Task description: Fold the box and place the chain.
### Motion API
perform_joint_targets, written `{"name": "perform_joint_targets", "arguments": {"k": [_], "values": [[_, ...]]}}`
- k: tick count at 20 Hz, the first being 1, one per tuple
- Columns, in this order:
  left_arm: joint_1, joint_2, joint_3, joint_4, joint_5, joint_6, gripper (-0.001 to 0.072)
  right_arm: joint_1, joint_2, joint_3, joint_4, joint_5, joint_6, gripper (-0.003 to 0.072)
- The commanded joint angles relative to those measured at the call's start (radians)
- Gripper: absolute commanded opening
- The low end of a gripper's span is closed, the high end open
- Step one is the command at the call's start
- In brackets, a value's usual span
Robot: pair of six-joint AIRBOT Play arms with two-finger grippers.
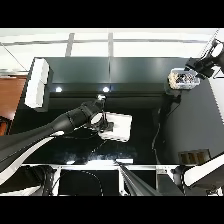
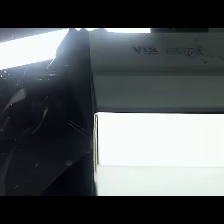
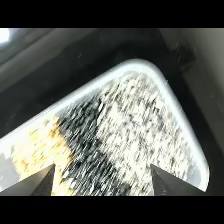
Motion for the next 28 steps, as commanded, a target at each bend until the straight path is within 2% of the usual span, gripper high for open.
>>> {"name": "perform_joint_targets", "arguments": {"k": [1,7,11,12,13,15,16,17,21,28], "values": [[0.001,-0.001,-0.001,0.000,-0.006,0.000,0.0026,-0.003,-0.076,0.071,-0.075,0.007,-0.007,0.0670],[0.001,-0.001,-0.001,-0.003,-0.006,0.000,0.0026,-0.004,-0.114,0.071,-0.111,-0.003,-0.008,0.0670],[0.001,-0.001,-0.001,-0.003,-0.007,0.000,0.0026,-0.003,-0.140,0.071,-0.080,0.012,-0.033,0.0669],[0.001,-0.001,-0.001,-0.003,-0.008,0.000,0.0026,-0.003,-0.142,0.070,-0.072,0.020,-0.042,0.0553],[0.001,-0.001,-0.001,-0.003,-0.008,0.000,0.0026,-0.003,-0.142,0.071,-0.073,0.027,-0.042,0.0486],[0.001,-0.001,-0.001,-0.003,-0.010,0.000,0.0026,-0.003,-0.135,0.072,-0.074,0.050,-0.042,0.0126],[0.001,-0.001,-0.001,-0.003,-0.012,0.000,0.0026,-0.003,-0.127,0.072,-0.076,0.058,-0.051,0.0109],[0.001,-0.001,-0.001,-0.003,-0.013,0.000,0.0026,-0.003,-0.116,0.073,-0.076,0.071,-0.073,0.0011],[0.001,-0.001,-0.001,-0.003,-0.027,0.000,0.0026,-0.003,-0.018,0.073,-0.065,0.091,-0.146,0.0009],[0.001,-0.001,-0.001,-0.003,-0.034,0.000,0.0026,0.005,0.321,0.071,0.145,0.217,-0.342,0.0008]]}}
